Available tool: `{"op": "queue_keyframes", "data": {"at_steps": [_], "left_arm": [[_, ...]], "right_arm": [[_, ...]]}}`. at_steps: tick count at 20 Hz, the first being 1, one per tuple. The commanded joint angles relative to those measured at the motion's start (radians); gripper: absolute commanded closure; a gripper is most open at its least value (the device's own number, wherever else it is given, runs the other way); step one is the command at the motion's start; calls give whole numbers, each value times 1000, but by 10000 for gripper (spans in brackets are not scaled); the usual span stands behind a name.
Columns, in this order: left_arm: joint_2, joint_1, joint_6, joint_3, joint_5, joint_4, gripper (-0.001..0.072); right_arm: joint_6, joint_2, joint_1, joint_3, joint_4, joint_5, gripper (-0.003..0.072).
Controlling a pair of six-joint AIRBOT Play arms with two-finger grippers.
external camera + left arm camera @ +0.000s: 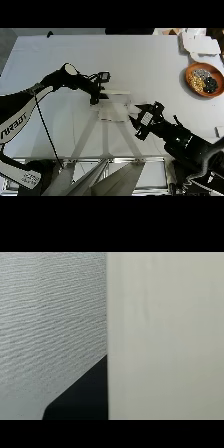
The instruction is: Fold the box and place the chain.
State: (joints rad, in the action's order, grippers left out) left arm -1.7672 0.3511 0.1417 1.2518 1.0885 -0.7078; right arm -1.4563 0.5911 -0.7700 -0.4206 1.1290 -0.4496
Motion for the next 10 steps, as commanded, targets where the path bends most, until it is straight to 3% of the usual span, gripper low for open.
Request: {"op": "queue_keyframes", "data": {"at_steps": [1,4,10], "left_arm": [[-1,0,0,1,0,0,696],[-1,0,0,1,0,0,696],[-1,0,0,1,0,0,696]], "right_arm": [[-7,-1,-10,0,94,7,255],[-8,10,-10,0,125,6,279],[-264,65,-10,0,141,-1,195]]}}
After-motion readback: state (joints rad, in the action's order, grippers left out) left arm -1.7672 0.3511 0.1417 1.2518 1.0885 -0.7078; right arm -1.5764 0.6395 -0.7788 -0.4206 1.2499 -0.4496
